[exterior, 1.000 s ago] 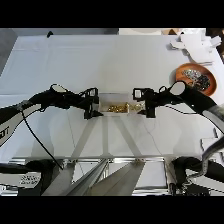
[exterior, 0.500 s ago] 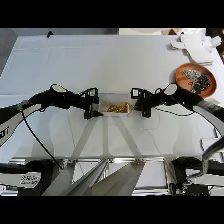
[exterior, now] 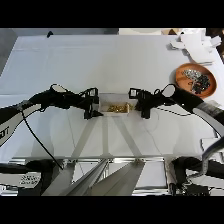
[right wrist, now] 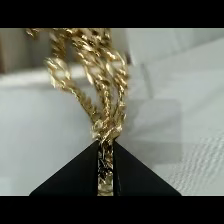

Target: Fold the box and place the chain.

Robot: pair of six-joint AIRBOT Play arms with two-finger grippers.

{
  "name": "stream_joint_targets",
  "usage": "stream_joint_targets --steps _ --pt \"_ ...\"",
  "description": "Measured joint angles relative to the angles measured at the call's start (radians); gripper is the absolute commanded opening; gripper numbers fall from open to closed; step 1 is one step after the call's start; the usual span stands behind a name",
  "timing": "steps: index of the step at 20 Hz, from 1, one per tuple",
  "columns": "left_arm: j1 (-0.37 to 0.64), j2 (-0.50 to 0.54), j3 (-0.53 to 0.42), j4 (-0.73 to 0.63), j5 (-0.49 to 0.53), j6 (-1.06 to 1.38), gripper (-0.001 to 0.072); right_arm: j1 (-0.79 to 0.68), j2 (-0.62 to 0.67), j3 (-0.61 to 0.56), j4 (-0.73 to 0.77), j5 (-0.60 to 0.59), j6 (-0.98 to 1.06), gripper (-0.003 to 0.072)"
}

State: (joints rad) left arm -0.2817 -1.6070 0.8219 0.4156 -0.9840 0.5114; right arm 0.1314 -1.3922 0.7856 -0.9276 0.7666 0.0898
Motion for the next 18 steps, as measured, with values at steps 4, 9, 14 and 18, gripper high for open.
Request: stream_joint_targets --steps 4,9,14,18 --pt "0.0 0.0 0.0 0.0 0.0 0.0 0.0256 0.041 0.111 0.001 -0.091 0.003 0.27 0.0008" --pt "0.0 0.0 0.0 0.0 0.0 0.0 0.0256 0.119 0.263 0.002 -0.192 0.004 0.581 0.0008" --pt "0.0 0.0 0.0 0.0 0.0 0.0 0.0256 0.241 0.322 0.026 -0.215 -0.05 0.773 0.0008" --pt "0.0 0.0 0.0 0.0 0.0 0.0 0.0256 0.339 0.325 0.052 -0.216 -0.19 0.867 0.0009"
